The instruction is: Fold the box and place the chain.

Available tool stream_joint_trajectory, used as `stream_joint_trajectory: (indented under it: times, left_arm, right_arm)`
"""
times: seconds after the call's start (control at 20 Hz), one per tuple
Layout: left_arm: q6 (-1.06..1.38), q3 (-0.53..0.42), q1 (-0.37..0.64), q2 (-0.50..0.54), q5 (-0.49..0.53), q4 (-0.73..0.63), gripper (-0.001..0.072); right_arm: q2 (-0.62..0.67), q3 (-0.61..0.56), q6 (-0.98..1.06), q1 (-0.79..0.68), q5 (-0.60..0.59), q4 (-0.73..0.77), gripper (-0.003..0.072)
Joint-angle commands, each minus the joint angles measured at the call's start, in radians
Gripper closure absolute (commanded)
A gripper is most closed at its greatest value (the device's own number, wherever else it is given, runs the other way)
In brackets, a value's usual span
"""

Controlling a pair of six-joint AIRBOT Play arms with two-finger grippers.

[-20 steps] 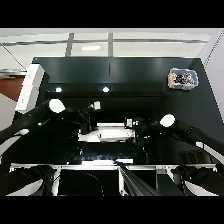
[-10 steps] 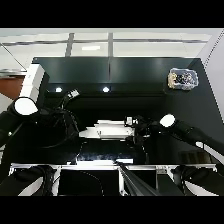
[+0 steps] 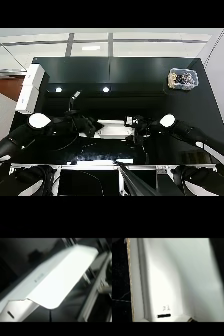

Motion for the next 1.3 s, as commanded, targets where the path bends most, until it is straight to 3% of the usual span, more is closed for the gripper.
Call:
stream_joint_trajectory:
  times: [0.0, 0.15, 0.3, 0.7, 0.8, 0.95, 1.0, 1.05, 1.1, 1.15, 1.25]
  left_arm:
    - [0.035, -0.012, -0.05, -0.029, 0.253, -0.081, 0.0678]
    - [0.034, -0.011, -0.053, -0.082, 0.356, -0.101, 0.0678]
    - [0.034, -0.011, -0.053, -0.158, 0.393, -0.164, 0.0677]
    - [0.038, -0.008, -0.063, -0.226, 0.388, -0.176, 0.0677]
    - [0.097, 0.009, -0.06, -0.225, 0.335, -0.125, 0.0677]
    - [0.141, 0.07, 0.026, -0.159, 0.239, 0.069, 0.0673]
    - [0.142, 0.083, 0.071, -0.121, 0.212, 0.1, 0.0605]
    - [0.142, 0.088, 0.115, -0.086, 0.193, 0.128, 0.0395]
    - [0.14, 0.088, 0.161, -0.053, 0.163, 0.153, 0.0072]
    - [0.134, 0.088, 0.209, -0.027, 0.107, 0.174, 0.0013]
    - [0.134, 0.088, 0.304, 0.0, -0.045, 0.226, 0.0013]
  right_arm:
    - [-0.001, 0.0, 0.0, 0.0, 0.0, -0.001, 0.0199]
    - [-0.001, 0.0, 0.0, 0.0, 0.0, -0.001, 0.02]
    - [-0.001, 0.0, 0.0, 0.0, 0.001, -0.001, 0.0199]
    - [-0.001, 0.0, 0.0, 0.0, 0.0, 0.0, 0.0199]
    - [-0.001, 0.0, 0.0, 0.0, 0.0, 0.0, 0.0199]
    - [-0.001, 0.0, 0.0, 0.0, 0.001, 0.0, 0.0199]
    - [-0.001, 0.0, 0.0, 0.0, 0.001, 0.0, 0.0199]
    - [-0.001, 0.0, 0.0, 0.0, 0.001, 0.0, 0.0199]
    - [-0.001, 0.0, 0.0, 0.0, 0.001, 0.0, 0.0199]
    - [-0.001, 0.0, 0.0, 0.0, 0.001, 0.0, 0.0199]
    - [-0.001, 0.0, 0.0, 0.0, 0.001, 0.0, 0.0199]
